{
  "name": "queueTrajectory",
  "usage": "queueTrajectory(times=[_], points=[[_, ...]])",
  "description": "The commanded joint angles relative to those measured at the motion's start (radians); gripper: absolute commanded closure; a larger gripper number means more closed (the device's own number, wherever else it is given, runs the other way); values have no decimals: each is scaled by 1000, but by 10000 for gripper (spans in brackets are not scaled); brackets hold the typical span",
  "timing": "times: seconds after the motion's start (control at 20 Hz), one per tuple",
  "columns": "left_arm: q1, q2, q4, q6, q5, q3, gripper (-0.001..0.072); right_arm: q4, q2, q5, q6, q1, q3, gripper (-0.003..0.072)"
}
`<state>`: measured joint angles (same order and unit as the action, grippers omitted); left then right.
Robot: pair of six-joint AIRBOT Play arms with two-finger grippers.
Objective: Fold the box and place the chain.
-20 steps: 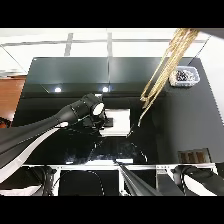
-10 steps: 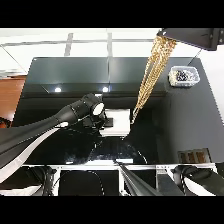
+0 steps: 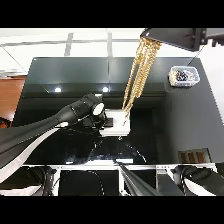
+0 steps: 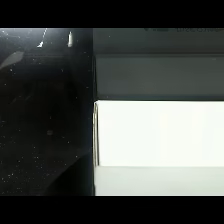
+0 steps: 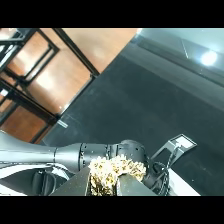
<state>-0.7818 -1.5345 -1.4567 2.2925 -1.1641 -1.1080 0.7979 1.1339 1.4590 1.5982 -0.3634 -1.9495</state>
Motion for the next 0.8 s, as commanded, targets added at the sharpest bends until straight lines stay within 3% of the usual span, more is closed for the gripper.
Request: queueTrajectory(times=[0.0, 0.2, 0.6, 0.75], points=[[1, 0, 0, 0, 0, 0, 680, 17, 17, -2, 3, -7, 5, 681], [1, 0, 0, 0, 0, 0, 680, 31, 19, 27, 7, -7, 38, 681], [1, 0, -1, 0, 0, 0, 680, 46, 18, -13, 16, -22, 328, 681], [1, 0, -1, 0, 0, 0, 680, 72, 14, -4, 17, -21, 338, 681]])
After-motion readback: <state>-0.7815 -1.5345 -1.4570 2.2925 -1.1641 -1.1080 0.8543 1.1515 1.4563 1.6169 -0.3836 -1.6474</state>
